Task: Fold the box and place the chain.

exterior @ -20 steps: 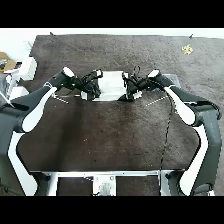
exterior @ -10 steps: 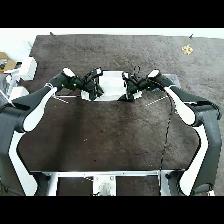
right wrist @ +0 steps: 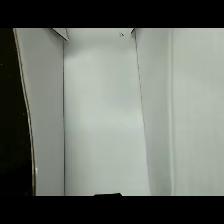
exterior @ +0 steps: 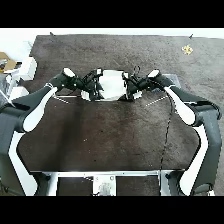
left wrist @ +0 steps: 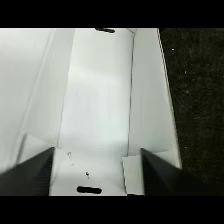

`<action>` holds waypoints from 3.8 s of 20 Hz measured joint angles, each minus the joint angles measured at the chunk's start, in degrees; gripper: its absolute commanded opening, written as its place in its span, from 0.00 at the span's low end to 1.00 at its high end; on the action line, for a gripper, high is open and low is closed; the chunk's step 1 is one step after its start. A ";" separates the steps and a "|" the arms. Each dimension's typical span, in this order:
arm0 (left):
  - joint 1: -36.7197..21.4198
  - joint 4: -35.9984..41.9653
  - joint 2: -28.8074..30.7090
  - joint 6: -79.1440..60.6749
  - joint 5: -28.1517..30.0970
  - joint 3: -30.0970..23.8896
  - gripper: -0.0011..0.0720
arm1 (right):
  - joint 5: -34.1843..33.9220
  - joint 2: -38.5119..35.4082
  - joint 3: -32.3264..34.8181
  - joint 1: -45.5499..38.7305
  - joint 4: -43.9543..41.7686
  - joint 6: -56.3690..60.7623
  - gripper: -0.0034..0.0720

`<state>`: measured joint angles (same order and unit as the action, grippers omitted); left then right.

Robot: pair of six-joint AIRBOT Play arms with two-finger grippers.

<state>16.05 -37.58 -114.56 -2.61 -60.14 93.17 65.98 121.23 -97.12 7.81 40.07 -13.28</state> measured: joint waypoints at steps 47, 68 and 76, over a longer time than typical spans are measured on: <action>-10.71 14.88 9.77 56.59 -0.09 -17.42 0.55 | 0.00 0.00 0.00 0.00 0.00 -0.07 0.60; 3.26 -15.98 9.75 85.37 4.44 -3.02 0.54 | 0.00 0.00 0.00 0.00 0.00 -0.07 0.60; 5.53 -24.30 8.13 95.65 4.85 0.28 0.54 | 0.00 0.00 0.00 0.00 0.00 -0.04 0.60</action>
<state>21.58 -61.89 -106.43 93.03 -55.29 93.45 65.98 121.23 -97.12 7.81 40.07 -13.32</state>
